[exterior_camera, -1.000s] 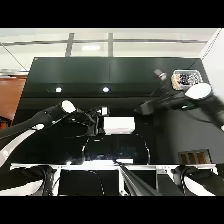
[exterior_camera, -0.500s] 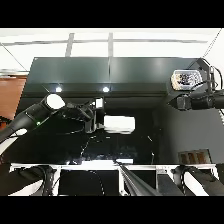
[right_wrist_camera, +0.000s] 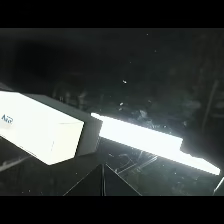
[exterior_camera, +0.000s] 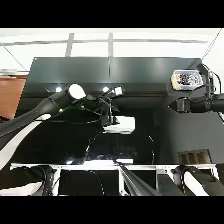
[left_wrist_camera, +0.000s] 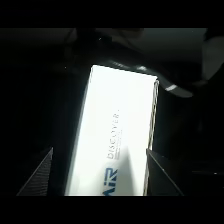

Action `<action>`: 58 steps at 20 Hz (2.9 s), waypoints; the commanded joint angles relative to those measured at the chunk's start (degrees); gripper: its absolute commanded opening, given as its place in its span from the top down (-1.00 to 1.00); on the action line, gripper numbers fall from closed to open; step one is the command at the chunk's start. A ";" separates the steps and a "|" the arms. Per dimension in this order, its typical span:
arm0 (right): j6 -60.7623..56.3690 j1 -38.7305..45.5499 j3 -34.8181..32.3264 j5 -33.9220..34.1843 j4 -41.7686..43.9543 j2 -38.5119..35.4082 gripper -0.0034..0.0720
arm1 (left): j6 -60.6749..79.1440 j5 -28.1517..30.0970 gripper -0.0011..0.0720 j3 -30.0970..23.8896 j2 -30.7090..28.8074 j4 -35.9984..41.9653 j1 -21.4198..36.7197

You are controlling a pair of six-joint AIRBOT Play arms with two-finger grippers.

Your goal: Fold the box and place the chain.

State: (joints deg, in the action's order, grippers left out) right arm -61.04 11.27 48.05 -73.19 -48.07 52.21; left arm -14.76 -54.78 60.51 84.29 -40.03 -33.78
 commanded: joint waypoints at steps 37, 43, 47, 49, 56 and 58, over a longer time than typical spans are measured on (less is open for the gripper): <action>-5.20 0.00 -0.35 0.35 0.20 -0.04 0.87 | -42.49 2.49 0.22 26.47 10.60 -34.49 37.42; -6.93 0.00 -0.35 1.44 4.46 -0.04 0.87 | -48.78 -7.56 0.22 50.71 28.17 -35.95 51.49; -10.56 0.00 -0.35 1.88 10.25 -0.04 0.87 | -48.70 -6.16 0.22 57.61 34.21 -37.59 54.40; -10.56 0.00 -0.35 3.28 9.66 -0.02 0.87 | -48.72 -5.40 0.22 57.64 35.65 -38.71 54.03; -10.54 0.00 -0.35 2.19 9.70 -0.02 0.87 | -56.61 -5.55 -0.99 57.99 35.67 -45.44 50.71; -9.62 0.04 -0.26 3.19 9.70 -0.02 0.87 | -60.37 -3.21 -0.99 60.83 32.22 -45.94 49.18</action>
State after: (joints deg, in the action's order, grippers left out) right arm -71.42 11.27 47.72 -70.17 -38.46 52.21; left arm -69.19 -59.86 119.15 119.09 -83.18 16.95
